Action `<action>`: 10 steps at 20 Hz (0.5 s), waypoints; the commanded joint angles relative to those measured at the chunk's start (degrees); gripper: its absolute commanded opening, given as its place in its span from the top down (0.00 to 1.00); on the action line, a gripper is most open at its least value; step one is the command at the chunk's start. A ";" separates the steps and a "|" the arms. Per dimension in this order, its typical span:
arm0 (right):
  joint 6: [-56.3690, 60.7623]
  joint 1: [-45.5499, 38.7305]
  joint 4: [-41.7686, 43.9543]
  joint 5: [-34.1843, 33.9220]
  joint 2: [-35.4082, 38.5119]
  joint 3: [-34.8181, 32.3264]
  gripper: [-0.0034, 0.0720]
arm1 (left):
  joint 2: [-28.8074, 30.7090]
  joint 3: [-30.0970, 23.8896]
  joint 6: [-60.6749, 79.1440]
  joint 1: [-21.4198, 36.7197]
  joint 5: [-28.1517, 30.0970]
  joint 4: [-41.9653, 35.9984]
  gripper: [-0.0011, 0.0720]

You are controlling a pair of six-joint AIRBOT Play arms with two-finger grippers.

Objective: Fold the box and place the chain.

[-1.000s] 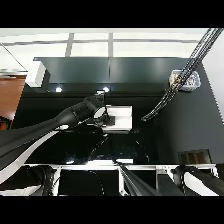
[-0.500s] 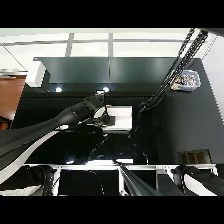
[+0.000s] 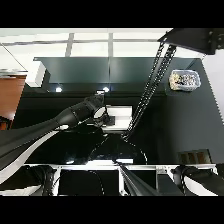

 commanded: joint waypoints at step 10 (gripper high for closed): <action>0.13 1.75 -2.12 2.82 -1.01 -0.07 0.94 | 0.02 0.00 0.00 0.00 -0.09 -0.02 0.95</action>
